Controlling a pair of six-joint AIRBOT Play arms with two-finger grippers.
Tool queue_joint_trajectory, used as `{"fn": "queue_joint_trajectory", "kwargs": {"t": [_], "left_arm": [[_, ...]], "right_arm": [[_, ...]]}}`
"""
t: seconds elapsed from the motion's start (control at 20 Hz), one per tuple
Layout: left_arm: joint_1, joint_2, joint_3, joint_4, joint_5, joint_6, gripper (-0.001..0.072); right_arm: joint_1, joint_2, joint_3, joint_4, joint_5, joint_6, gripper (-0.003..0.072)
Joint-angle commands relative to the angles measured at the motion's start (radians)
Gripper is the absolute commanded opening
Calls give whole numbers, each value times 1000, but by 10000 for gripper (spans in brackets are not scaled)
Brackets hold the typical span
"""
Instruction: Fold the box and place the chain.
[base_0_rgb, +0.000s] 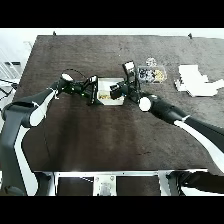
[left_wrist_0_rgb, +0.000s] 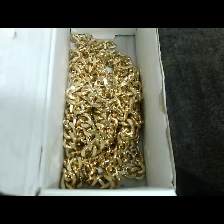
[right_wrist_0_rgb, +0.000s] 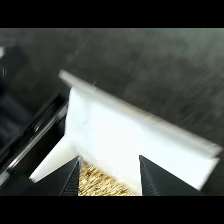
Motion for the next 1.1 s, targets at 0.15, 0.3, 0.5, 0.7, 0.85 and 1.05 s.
{"fn": "queue_joint_trajectory", "kwargs": {"t": [0.15, 0.3, 0.5, 0.7, 0.85, 1.05], "left_arm": [[0, 0, 0, 0, 0, 0, 297], [0, 0, 0, 0, 0, 0, 297], [0, 0, 0, 0, 0, 0, 297], [0, 0, 0, 0, 0, 0, 297], [0, 0, 0, 0, 0, 0, 297], [0, 0, 0, 0, 0, 0, 297]], "right_arm": [[-195, 111, 47, -26, 208, -76, 431], [-295, 108, 142, -12, 323, -171, 409], [-378, 18, 290, 152, 465, -406, 356], [-444, -182, 425, 442, 723, -722, 382], [-481, -344, 528, 593, 870, -818, 382], [-476, -460, 637, 632, 966, -834, 382]]}}
